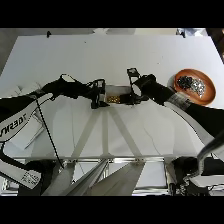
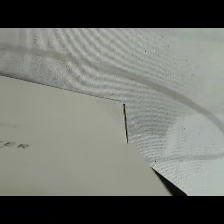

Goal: Fold the box and place the chain.

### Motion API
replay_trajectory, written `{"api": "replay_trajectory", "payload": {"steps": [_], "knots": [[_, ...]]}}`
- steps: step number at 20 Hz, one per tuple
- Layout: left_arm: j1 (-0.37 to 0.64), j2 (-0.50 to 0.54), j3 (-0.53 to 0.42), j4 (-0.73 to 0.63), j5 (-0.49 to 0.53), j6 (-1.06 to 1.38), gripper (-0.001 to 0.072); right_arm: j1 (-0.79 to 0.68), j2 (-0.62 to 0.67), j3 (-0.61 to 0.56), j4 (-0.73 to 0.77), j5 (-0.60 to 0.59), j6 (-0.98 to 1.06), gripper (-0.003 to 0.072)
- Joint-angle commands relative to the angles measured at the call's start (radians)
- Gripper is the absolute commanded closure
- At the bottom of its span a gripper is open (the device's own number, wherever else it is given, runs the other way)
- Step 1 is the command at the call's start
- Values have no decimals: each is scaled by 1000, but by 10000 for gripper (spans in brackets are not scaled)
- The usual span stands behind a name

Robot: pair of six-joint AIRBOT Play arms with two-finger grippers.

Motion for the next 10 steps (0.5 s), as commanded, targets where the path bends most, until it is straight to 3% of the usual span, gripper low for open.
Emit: {"api": "replay_trajectory", "payload": {"steps": [1, 4, 10], "knots": [[0, 1, 1, 0, 0, 2, 197, 1, 1, 2, -20, -24, 4, 462], [0, 1, 1, 0, 0, 2, 197, 0, 26, 13, -19, 12, -59, 407], [0, 1, 1, 0, 0, 2, 197, -42, 201, 13, -43, 102, -109, 406]]}}
